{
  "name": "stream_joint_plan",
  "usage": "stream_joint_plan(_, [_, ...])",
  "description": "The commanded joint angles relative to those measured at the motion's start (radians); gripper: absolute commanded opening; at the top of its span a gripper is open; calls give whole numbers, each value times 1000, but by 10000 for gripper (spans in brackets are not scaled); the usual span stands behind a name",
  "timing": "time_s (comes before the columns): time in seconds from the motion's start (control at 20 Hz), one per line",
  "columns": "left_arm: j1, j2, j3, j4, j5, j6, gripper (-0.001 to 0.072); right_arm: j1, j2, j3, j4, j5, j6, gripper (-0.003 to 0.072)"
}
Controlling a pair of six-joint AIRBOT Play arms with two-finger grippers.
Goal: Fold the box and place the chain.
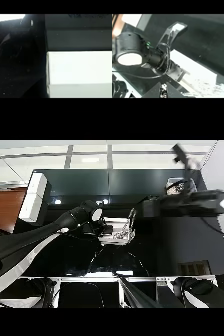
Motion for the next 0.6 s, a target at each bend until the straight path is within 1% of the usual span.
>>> stream_joint_plan(0.0, [0, 0, 0, 0, -1, 0, 30, 58, -91, -83, 23, -94, -1, 16])
stream_joint_plan(0.15, [0, 0, 0, 0, -1, 0, 31, 65, -170, -126, 24, -104, -1, 16])
stream_joint_plan(0.3, [0, 0, 0, 0, -1, 0, 30, 65, -201, -142, 23, -118, -1, 19])
stream_joint_plan(0.35, [0, 0, 0, 0, -1, 0, 30, 65, -201, -142, 23, -122, -1, 108])
stream_joint_plan(0.4, [0, 0, 0, 0, -1, 0, 30, 58, -200, -142, 23, -114, -3, 348])
stream_joint_plan(0.45, [0, 0, 0, 0, -1, 0, 30, 42, -198, -142, 23, -87, -19, 385])
stream_joint_plan(0.5, [0, 0, 0, 0, -1, 0, 30, 12, -189, -142, 20, -45, -50, 368])
stream_joint_plan(0.55, [0, 0, 0, 0, -1, 0, 30, -23, -172, -143, -1, -2, -74, 368])
